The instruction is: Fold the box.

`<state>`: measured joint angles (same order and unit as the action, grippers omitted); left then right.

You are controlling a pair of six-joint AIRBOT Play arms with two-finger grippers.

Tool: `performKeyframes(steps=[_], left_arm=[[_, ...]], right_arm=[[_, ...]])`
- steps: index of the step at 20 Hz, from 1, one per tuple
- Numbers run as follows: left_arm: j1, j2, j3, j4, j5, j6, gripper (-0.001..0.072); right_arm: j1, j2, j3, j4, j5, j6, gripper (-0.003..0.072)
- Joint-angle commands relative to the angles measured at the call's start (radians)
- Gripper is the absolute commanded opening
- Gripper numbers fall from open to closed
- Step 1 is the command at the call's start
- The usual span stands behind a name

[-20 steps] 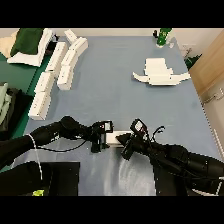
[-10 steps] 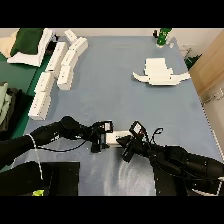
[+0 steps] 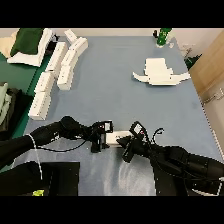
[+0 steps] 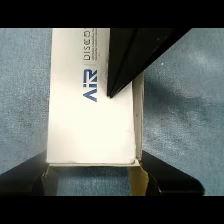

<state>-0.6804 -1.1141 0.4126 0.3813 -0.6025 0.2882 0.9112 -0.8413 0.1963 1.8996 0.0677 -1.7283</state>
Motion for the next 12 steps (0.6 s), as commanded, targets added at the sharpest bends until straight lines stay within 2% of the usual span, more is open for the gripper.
performKeyframes(steps=[1,8,12], left_arm=[[0.001,0.0,0.001,0.0,0.0,0.0,0.048],[0.001,0.0,0.001,0.0,0.0,0.0,0.0479],[0.001,0.0,0.001,0.0,0.0,0.0,0.048]], right_arm=[[0.001,0.001,0.0,0.002,-0.004,0.001,0.0003],[-0.01,0.105,0.012,0.002,0.009,0.001,0.0003],[-0.06,0.175,0.026,0.008,-0.076,0.0,0.0003]])
